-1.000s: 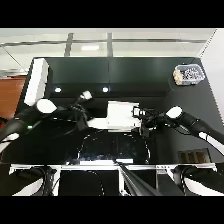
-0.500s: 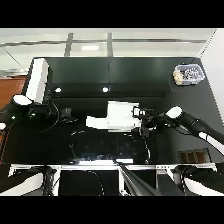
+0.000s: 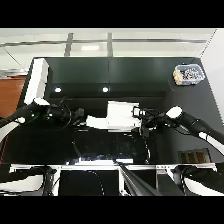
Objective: Fold the box and place the chain.
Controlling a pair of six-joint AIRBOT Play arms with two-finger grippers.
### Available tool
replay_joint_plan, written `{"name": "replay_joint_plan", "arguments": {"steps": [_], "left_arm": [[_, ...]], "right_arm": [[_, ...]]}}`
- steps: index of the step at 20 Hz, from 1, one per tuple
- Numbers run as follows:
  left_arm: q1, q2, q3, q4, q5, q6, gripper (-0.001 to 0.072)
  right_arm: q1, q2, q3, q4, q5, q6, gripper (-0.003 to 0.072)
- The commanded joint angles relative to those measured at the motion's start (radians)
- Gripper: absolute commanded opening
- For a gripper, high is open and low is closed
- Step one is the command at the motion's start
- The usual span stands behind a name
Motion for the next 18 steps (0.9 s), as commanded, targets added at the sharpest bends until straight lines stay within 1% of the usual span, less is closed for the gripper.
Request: {"name": "replay_joint_plan", "arguments": {"steps": [1, 5, 7, 10, 11, 12, 13, 14, 18], "left_arm": [[-0.086, -0.023, 0.001, -0.056, 0.009, 0.075, 0.0021], [-0.082, -0.022, 0.001, -0.083, -0.031, 0.122, 0.0021], [-0.078, -0.021, 0.001, -0.097, -0.033, 0.117, 0.0021], [-0.079, -0.021, 0.029, -0.119, -0.086, 0.124, 0.0033], [-0.079, -0.021, 0.045, -0.119, -0.110, 0.134, 0.0171], [-0.079, -0.021, 0.063, -0.119, -0.135, 0.140, 0.0398], [-0.079, -0.021, 0.079, -0.119, -0.154, 0.139, 0.0596], [-0.079, -0.021, 0.095, -0.120, -0.170, 0.139, 0.0633], [-0.100, -0.021, 0.116, -0.114, -0.186, 0.111, 0.0630]], "right_arm": [[0.000, 0.000, 0.001, 0.000, 0.000, 0.000, 0.0126], [0.000, 0.000, 0.001, 0.000, 0.000, 0.000, 0.0126], [0.000, 0.000, 0.001, 0.000, 0.000, 0.000, 0.0126], [0.000, 0.000, 0.001, 0.000, 0.000, 0.000, 0.0126], [0.000, 0.000, 0.001, 0.000, 0.000, 0.000, 0.0126], [0.000, 0.000, 0.001, 0.000, 0.000, 0.000, 0.0126], [0.000, 0.000, 0.001, 0.000, 0.000, 0.000, 0.0126], [0.000, 0.000, 0.001, 0.000, 0.000, 0.000, 0.0126], [0.000, 0.000, 0.001, 0.000, 0.000, 0.000, 0.0126]]}}
